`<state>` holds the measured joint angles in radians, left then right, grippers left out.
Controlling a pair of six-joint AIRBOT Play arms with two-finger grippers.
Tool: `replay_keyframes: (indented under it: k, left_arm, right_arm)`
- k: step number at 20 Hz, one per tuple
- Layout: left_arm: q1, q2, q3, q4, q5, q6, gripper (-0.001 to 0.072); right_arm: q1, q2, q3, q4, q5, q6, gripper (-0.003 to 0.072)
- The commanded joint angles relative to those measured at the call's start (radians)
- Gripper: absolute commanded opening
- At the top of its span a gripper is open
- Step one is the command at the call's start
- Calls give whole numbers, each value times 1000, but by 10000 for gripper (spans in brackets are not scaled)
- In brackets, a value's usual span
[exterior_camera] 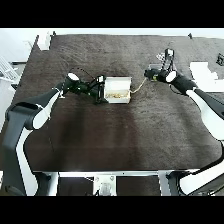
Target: Fold the box and place the chain.
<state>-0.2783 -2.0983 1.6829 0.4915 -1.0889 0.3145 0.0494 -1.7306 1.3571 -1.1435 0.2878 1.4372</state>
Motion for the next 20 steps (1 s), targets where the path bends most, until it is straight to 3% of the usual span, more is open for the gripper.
replay_keyframes:
  k: [1, 11, 20]
  left_arm:
    - [0, 0, 0, 0, 0, 0, 478]
    - [0, 0, 0, 0, 0, 0, 479]
    - [0, 0, 0, -2, 0, 0, 479]
  right_arm:
    - [16, 138, 1, 1, 29, -2, 5]
    - [245, 607, 1, -205, 31, -2, 4]
    - [414, 689, 1, -257, 12, -2, 4]
